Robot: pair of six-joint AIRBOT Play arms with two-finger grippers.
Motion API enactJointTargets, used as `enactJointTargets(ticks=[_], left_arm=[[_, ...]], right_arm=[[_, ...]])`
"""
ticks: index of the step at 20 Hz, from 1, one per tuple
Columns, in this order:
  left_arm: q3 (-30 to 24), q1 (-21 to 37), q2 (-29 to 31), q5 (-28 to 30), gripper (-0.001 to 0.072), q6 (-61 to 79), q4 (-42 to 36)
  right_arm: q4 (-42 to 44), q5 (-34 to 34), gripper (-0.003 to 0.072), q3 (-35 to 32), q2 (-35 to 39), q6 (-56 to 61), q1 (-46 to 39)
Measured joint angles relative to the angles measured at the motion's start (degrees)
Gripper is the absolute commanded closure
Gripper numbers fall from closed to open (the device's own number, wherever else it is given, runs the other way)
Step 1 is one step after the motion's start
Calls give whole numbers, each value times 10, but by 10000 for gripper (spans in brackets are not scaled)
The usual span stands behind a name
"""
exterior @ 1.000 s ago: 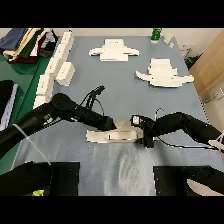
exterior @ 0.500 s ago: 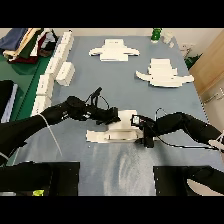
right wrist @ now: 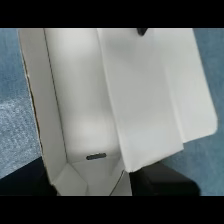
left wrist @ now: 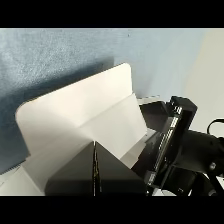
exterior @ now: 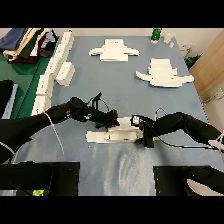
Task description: Fold the box.
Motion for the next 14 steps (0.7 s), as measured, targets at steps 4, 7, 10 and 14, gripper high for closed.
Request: enactJointTargets(ticks=[4,7,10,14], left_arm=[[21,24,33,-15,696,47,5],[32,50,96,-22,696,96,10],[35,63,172,-48,696,121,69],[30,44,263,-97,695,125,212]], right_arm=[[0,0,286,0,0,0,0],[0,0,285,0,0,0,0],[0,0,286,0,0,0,0],[0,1,286,0,0,0,0]])
